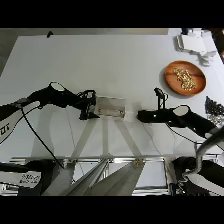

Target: Fold the box and place the chain.

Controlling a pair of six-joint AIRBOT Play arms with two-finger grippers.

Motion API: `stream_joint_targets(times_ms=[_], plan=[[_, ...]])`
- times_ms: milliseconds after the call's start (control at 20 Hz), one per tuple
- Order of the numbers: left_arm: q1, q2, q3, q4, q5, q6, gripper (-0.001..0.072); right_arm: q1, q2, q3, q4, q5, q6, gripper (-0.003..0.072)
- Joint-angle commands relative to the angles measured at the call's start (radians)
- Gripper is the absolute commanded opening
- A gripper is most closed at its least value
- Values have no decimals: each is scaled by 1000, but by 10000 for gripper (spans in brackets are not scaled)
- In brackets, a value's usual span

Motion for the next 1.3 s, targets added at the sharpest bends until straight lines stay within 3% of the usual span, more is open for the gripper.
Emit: stream_joint_targets(times_ms=[0,200,450,650,800,900,1250], plan=[[0,-1,1,0,0,0,314,0,-17,0,201,69,-146,5],[0,-1,1,0,0,0,314,0,-16,0,261,103,-197,7],[0,-1,1,0,0,0,314,-1,19,0,209,33,-191,9],[0,-1,1,0,0,0,314,-1,118,0,-63,-58,-4,8],[0,-1,1,0,0,0,314,0,165,0,-374,-61,270,8],[0,-1,1,0,0,0,314,0,156,0,-457,-42,370,7],[0,-1,1,0,0,0,314,35,40,0,-258,-30,252,4]])
